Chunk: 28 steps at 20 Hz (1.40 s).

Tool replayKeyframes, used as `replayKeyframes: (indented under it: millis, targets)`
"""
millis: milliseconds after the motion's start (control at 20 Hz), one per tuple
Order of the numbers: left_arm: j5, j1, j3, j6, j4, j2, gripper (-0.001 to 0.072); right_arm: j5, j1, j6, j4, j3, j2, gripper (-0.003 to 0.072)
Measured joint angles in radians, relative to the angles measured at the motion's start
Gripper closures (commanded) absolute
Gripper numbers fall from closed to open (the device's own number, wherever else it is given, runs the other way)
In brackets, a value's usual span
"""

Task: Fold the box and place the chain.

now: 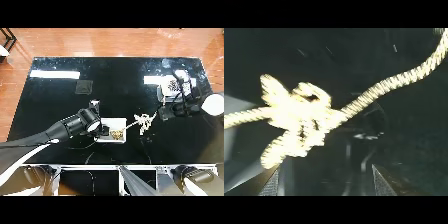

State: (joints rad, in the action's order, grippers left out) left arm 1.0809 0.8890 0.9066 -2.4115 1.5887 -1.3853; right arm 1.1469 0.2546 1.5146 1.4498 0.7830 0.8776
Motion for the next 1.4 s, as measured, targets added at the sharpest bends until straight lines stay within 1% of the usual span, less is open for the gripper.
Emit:
replayKeyframes:
  millis: [150,250,350,500,650,800,1000,1250,1400]
  targets:
    - [0.000,0.000,0.000,0.000,0.000,0.000,0.0685,-0.169,0.005,-0.167,-0.016,-0.118,0.001,-0.0024]
    - [0.000,0.000,0.000,0.001,0.000,0.000,0.0685,-0.275,0.041,-0.320,-0.026,-0.165,0.014,-0.0024]
    - [0.000,0.000,0.000,0.001,0.000,-0.002,0.0685,-0.352,0.084,-0.429,-0.056,-0.190,0.046,-0.0024]
    - [0.000,0.000,0.000,0.002,0.000,-0.004,0.0685,-0.449,0.141,-0.510,-0.104,-0.207,0.108,-0.0024]
    - [-0.001,0.000,0.000,0.003,0.000,-0.004,0.0685,-0.521,0.161,-0.525,-0.122,-0.213,0.162,-0.0023]
    - [-0.003,0.000,0.000,0.003,0.000,-0.004,0.0685,-0.575,0.167,-0.528,-0.131,-0.216,0.211,-0.0023]
    - [0.000,0.000,0.000,0.004,0.000,-0.004,0.0685,-0.612,0.170,-0.533,-0.121,-0.217,0.250,-0.0023]
    - [0.000,0.000,0.000,0.003,0.000,-0.005,0.0685,-0.620,0.171,-0.535,-0.111,-0.217,0.261,-0.0022]
    - [0.000,0.000,0.000,0.003,0.000,-0.005,0.0685,-0.597,0.171,-0.534,-0.110,-0.217,0.264,-0.0022]
